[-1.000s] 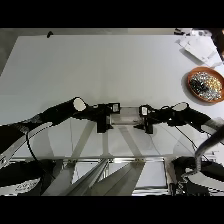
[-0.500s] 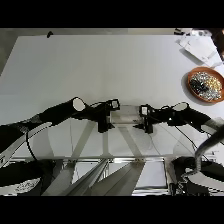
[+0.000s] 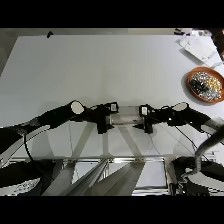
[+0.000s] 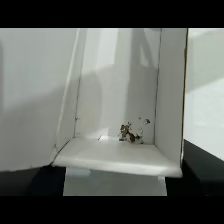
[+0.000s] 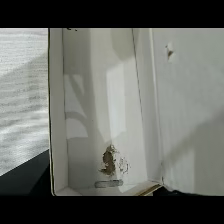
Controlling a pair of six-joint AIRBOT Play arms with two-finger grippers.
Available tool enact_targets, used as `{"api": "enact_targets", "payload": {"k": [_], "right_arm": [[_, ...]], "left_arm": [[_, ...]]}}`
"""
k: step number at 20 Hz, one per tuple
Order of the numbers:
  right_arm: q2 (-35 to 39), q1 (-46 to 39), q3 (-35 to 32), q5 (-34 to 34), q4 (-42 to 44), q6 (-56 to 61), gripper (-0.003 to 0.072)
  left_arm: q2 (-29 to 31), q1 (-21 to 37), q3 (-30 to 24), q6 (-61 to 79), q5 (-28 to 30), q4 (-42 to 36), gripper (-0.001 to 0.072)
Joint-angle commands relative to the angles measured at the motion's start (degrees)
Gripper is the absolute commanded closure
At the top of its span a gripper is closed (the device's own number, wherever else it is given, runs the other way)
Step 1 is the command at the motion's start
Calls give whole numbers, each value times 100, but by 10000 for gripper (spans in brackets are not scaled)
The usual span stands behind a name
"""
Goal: Fold the box and place the chain.
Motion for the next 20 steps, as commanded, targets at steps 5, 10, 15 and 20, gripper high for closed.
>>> {"api": "enact_targets", "payload": {"k": [5,10,15,20], "right_arm": [[0,2,-2,4,-4,-2,273],[0,2,-2,4,-4,-2,273],[0,2,-2,4,-4,-2,273],[0,2,-2,4,-4,-2,273]], "left_arm": [[-4,-92,-17,791,-109,42,223],[-7,-116,-17,787,-111,39,366],[-4,-114,-17,785,-111,44,366],[-4,-114,-17,782,-109,-22,366]]}}
